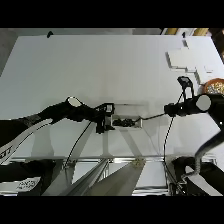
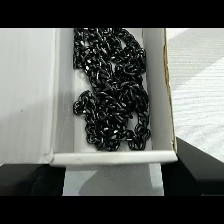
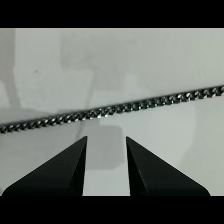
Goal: Fold the box and place the chain.
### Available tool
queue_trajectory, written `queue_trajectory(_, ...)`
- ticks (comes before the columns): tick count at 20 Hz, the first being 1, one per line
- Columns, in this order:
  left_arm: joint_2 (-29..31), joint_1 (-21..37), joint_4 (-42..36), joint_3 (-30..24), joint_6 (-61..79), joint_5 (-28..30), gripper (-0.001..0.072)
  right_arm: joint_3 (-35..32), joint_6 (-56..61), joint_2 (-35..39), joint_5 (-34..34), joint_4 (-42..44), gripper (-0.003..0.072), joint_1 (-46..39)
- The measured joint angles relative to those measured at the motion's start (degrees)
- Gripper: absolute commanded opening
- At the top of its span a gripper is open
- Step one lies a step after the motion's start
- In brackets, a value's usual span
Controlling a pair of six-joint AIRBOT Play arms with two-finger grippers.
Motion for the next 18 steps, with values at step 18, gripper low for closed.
queue_trajectory(18,0.0,0.0,0.0,0.0,-0.02,0.0,0.0036,-0.09,0.85,-7.65,-3.56,0.59,0.0335,0.0)
